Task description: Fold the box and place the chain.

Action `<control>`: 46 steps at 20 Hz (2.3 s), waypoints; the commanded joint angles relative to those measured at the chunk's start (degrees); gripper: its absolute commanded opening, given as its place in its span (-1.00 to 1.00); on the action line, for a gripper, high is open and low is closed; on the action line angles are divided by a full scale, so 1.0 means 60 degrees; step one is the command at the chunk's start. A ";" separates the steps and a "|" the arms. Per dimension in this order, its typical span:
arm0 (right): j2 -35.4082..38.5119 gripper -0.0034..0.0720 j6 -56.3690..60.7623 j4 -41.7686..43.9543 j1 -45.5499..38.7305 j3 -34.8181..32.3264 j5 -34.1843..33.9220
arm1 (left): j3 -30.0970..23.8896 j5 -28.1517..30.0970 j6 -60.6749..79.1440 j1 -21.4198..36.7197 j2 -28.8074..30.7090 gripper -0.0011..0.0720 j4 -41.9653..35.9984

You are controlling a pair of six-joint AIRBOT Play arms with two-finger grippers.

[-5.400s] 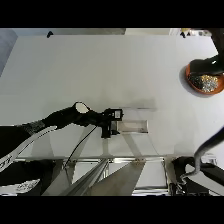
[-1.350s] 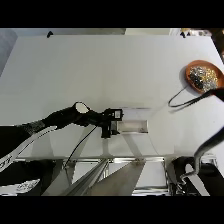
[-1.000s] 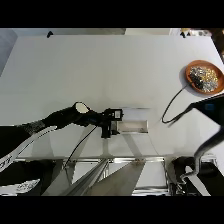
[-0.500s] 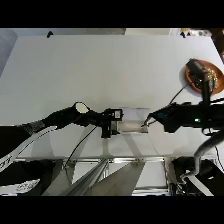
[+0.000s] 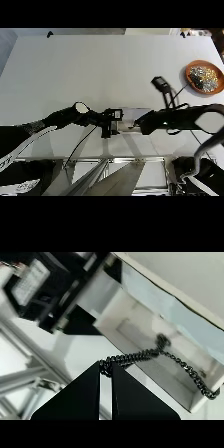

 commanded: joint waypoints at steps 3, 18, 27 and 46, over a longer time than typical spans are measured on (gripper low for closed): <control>-0.1504 -0.71 0.0459 -0.0703 0.0430 -0.0324 -0.0419 | 0.0000 0.0004 0.0000 0.0007 0.0004 -0.22 0.0000; -0.0382 -0.19 0.0659 -0.2630 0.0419 0.0936 0.2164 | 0.0000 0.0004 0.0004 0.0007 0.0004 -0.22 0.0000; -0.0219 0.31 0.3133 -0.7125 0.0025 0.0940 0.2572 | 0.0000 0.0004 0.0000 0.0007 0.0004 -0.22 0.0000; -0.5297 -0.23 0.3355 -0.5231 -0.3377 0.0940 0.0146 | 0.0000 0.0004 0.0000 0.0007 0.0000 -0.22 0.0000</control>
